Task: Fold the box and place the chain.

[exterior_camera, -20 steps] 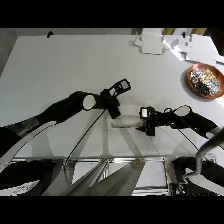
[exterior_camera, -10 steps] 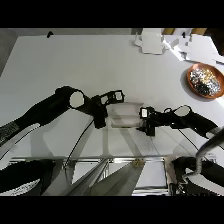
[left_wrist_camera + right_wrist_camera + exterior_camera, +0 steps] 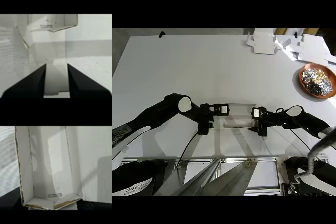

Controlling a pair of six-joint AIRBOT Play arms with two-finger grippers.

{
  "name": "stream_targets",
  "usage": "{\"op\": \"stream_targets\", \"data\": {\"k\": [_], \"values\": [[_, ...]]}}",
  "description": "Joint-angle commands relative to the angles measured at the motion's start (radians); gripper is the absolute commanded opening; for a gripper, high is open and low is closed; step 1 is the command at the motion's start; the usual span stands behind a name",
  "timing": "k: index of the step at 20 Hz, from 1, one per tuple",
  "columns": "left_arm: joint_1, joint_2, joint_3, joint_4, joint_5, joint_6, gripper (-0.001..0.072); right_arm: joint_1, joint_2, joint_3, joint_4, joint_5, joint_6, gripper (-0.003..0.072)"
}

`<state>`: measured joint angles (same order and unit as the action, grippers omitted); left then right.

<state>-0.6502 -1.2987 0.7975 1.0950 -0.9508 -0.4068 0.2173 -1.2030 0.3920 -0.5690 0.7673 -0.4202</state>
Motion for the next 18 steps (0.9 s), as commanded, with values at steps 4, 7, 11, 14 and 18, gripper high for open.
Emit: {"op": "stream_targets", "data": {"k": [4,7,11,14,18], "values": [[0.014,0.001,-0.010,-0.065,0.112,0.275,0.0463,0.001,0.000,0.000,0.000,0.000,0.000,0.0313],[0.013,-0.001,-0.010,-0.102,0.148,0.356,0.0535,0.001,0.000,0.000,0.000,0.000,0.000,0.0313],[0.012,-0.002,-0.013,-0.129,0.140,0.361,0.0500,0.001,0.000,0.000,0.000,0.000,0.000,0.0313],[-0.001,-0.004,-0.027,-0.164,0.122,0.361,0.0430,0.001,0.000,0.000,0.000,0.000,0.000,0.0313],[-0.026,-0.041,-0.027,-0.198,0.114,0.362,0.0314,0.001,0.000,0.000,0.000,0.000,0.000,0.0313]]}}
